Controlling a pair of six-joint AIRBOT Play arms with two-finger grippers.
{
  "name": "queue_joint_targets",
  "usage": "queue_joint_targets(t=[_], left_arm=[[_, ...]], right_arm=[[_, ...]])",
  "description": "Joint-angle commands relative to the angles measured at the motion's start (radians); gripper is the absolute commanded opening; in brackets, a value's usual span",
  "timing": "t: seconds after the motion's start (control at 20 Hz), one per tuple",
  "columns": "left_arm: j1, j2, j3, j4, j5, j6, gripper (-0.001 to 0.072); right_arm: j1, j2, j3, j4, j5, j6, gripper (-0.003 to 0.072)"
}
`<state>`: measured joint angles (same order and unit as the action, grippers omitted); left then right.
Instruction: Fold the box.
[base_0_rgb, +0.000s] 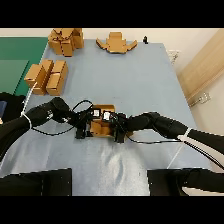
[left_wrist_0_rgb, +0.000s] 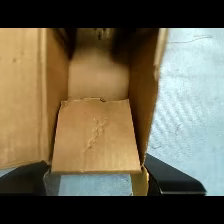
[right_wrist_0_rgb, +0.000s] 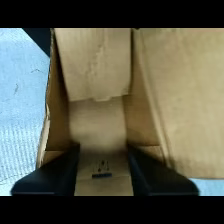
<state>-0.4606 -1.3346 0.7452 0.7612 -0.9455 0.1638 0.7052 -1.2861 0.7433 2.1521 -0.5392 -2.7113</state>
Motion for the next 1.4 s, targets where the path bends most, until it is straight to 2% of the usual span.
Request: queue_joint_targets(t=[0.0, 0.1, 0.2, 0.25, 0.3, 0.35, 0.4, 0.6, 1.0, 1.35], left_arm=[[0.000, 0.000, 0.001, 0.001, -0.008, 0.000, 0.0234], [0.000, 0.000, 0.001, 0.001, -0.007, 0.000, 0.0234], [0.000, 0.000, 0.001, 0.002, -0.008, 0.000, 0.0234], [0.000, 0.000, 0.001, 0.002, -0.008, 0.000, 0.0234], [0.000, 0.000, 0.001, 0.002, -0.008, 0.000, 0.0234], [0.000, 0.000, 0.001, 0.002, -0.008, 0.000, 0.0234], [0.000, 0.001, 0.001, 0.002, -0.007, 0.000, 0.0234], [0.000, 0.000, 0.001, 0.002, -0.007, 0.000, 0.0234], [0.000, 0.001, 0.000, 0.002, -0.007, 0.000, 0.0234], [0.000, 0.001, 0.001, 0.002, -0.007, 0.000, 0.0234]], right_arm=[[-0.001, -0.005, 0.001, 0.014, 0.007, 0.025, 0.0558], [-0.001, -0.009, 0.001, 0.014, 0.006, 0.026, 0.0532], [-0.002, -0.009, 0.001, 0.013, 0.002, 0.026, 0.0354], [-0.002, -0.009, 0.001, 0.009, 0.000, 0.026, 0.0345], [-0.002, -0.008, 0.001, 0.009, -0.003, 0.026, 0.0290], [-0.002, -0.004, 0.001, 0.006, -0.011, 0.026, 0.0062], [-0.002, 0.002, 0.001, 0.004, -0.022, 0.026, 0.0004], [-0.008, 0.040, 0.001, -0.076, -0.043, 0.125, 0.0004], [-0.020, 0.113, 0.001, -0.282, -0.161, 0.320, 0.0004], [-0.017, 0.195, 0.001, -0.314, -0.128, 0.480, 0.0003]])
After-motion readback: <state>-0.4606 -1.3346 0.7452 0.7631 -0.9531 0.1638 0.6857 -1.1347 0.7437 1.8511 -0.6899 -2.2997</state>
